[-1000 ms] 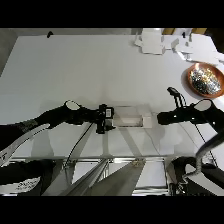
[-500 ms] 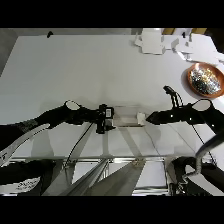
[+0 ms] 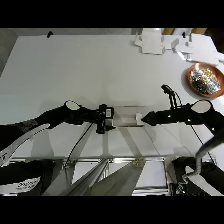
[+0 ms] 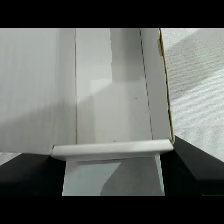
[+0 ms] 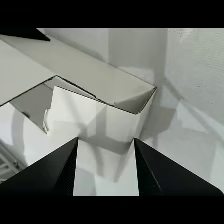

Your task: Fold the box and place the chain.

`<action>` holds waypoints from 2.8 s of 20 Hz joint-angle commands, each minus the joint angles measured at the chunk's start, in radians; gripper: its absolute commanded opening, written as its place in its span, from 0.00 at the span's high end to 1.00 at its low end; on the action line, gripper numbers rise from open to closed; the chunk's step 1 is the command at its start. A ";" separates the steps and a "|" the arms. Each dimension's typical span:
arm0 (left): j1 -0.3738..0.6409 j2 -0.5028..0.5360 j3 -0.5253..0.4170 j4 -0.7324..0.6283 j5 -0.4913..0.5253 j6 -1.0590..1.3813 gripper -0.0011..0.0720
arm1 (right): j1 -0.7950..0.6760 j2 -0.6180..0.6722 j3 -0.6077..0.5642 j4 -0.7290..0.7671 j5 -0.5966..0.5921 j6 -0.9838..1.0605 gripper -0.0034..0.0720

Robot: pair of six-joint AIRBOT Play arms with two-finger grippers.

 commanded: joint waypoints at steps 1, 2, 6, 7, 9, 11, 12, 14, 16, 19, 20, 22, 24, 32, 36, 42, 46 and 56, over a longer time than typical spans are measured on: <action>0.000 0.001 0.000 0.000 0.000 0.000 0.80 | 0.073 0.002 0.005 -0.014 -0.077 0.079 0.43; 0.000 0.001 0.000 0.000 0.000 0.000 0.80 | 0.100 0.002 0.014 -0.054 -0.086 0.121 0.43; 0.000 0.001 0.000 0.000 0.000 0.000 0.80 | 0.228 0.002 0.063 -0.259 -0.138 0.384 0.43; 0.000 0.001 0.000 0.000 0.000 0.000 0.80 | 0.256 0.002 0.073 -0.290 -0.157 0.442 0.44; 0.000 0.001 0.000 0.000 0.000 0.000 0.80 | 0.309 -0.005 0.098 -0.386 -0.154 0.580 0.52; 0.000 0.001 0.000 0.000 0.000 0.000 0.80 | 0.356 -0.029 0.150 -0.509 -0.119 0.735 0.54; 0.000 0.001 0.000 0.000 0.000 0.000 0.80 | 0.377 -0.048 0.182 -0.552 -0.097 0.774 0.55; 0.000 0.001 0.000 0.000 0.000 0.000 0.80 | 0.420 -0.100 0.237 -0.618 -0.064 0.838 0.58; 0.000 0.001 0.000 0.000 0.000 0.000 0.80 | 0.463 -0.140 0.253 -0.660 -0.056 0.913 0.58; 0.000 0.001 0.000 0.000 0.000 0.000 0.80 | 0.506 -0.189 0.255 -0.725 -0.007 1.000 0.58; 0.000 0.001 0.000 0.000 0.000 0.000 0.80 | 0.516 -0.203 0.255 -0.738 0.008 1.020 0.58; 0.000 0.001 0.000 0.000 0.000 0.000 0.80 | 0.528 -0.214 0.258 -0.752 0.009 1.045 0.64; 0.000 0.001 0.000 0.000 0.000 0.000 0.80 | 0.527 -0.214 0.272 -0.768 0.006 1.065 0.67; 0.000 0.001 0.000 0.000 0.000 0.000 0.80 | 0.539 -0.248 0.289 -0.806 -0.048 1.115 0.58; 0.000 0.001 0.000 0.000 0.000 0.000 0.80 | 0.571 -0.283 0.289 -0.804 -0.091 1.116 0.57; 0.000 0.001 0.000 0.000 0.000 0.000 0.80 | 0.571 -0.290 0.289 -0.806 -0.100 1.118 0.84; 0.000 0.001 0.000 0.000 0.000 0.000 0.80 | 0.571 -0.290 0.289 -0.813 -0.095 1.112 0.93; 0.000 0.001 0.000 0.000 0.000 0.000 0.80 | 0.571 -0.290 0.289 -0.883 -0.105 1.112 0.74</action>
